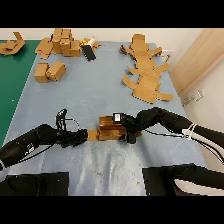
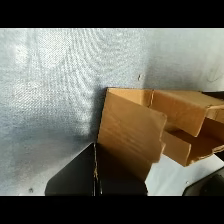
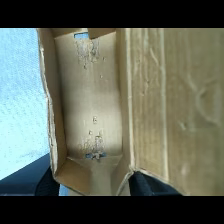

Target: Fold the box.

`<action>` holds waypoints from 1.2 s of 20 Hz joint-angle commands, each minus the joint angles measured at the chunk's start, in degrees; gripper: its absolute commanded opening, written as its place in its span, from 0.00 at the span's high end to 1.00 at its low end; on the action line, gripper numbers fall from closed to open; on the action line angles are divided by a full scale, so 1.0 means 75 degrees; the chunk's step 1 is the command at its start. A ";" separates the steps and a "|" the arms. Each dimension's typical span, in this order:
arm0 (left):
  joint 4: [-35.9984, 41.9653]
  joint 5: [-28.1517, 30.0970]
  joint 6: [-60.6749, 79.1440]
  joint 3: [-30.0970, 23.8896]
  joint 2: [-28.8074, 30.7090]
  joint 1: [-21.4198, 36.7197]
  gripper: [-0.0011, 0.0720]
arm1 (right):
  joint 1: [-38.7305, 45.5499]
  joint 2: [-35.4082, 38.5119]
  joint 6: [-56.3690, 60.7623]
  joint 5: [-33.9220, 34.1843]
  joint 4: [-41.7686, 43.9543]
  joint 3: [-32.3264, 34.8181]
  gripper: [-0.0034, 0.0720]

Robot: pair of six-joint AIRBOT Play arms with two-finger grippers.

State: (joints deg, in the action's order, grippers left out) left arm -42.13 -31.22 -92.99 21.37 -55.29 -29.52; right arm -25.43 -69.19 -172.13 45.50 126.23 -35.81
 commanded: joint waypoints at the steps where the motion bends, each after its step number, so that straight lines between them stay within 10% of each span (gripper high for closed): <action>1: 0.0052 0.0114 0.0111 0.0017 -0.0050 -0.0020 0.97 | -0.0003 -0.0003 0.0003 0.0000 0.0003 -0.0009 0.28; 9: 0.0041 0.0073 0.0262 0.0114 -0.0044 -0.0020 0.97 | -0.0003 -0.0003 0.0003 0.0003 0.0003 -0.0009 0.28; 16: 0.2760 -0.0213 0.2865 0.0335 -0.0044 -0.0047 0.97 | -0.0003 -0.0003 0.0003 -0.0003 0.0003 -0.0009 0.28; 24: -0.0557 0.0370 -0.0323 0.0871 -0.0044 -0.1311 0.98 | -0.0003 -0.0003 0.0003 -0.0003 0.0003 -0.0009 0.28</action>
